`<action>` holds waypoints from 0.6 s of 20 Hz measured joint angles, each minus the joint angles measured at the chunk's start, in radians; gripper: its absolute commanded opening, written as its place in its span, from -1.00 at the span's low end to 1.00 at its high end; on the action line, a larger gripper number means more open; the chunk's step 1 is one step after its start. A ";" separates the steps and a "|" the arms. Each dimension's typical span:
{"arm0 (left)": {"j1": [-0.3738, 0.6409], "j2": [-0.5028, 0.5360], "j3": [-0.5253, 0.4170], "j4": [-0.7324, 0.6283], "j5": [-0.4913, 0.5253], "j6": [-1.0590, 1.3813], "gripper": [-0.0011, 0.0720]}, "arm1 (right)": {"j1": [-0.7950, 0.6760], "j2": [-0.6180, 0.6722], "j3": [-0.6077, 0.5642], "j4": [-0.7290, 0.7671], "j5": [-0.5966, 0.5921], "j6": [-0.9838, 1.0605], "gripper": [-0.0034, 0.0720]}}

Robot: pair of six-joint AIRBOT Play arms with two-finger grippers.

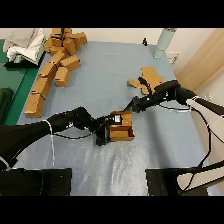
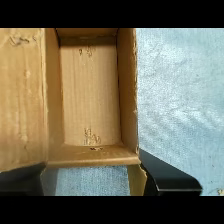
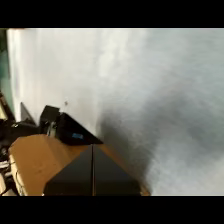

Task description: Fold the box.

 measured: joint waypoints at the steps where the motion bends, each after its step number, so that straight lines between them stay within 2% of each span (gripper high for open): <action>1: 0.000 0.000 0.000 0.000 0.000 0.000 0.11 | 0.000 -0.003 0.000 0.021 -0.027 -0.021 -0.90; 6: 0.000 0.000 0.000 0.000 0.000 0.000 0.11 | 0.043 0.062 -0.094 0.061 -0.073 -0.106 -0.90; 12: 0.000 0.000 0.000 0.000 0.000 0.000 0.11 | 0.135 0.211 -0.271 0.045 0.056 -0.179 -0.90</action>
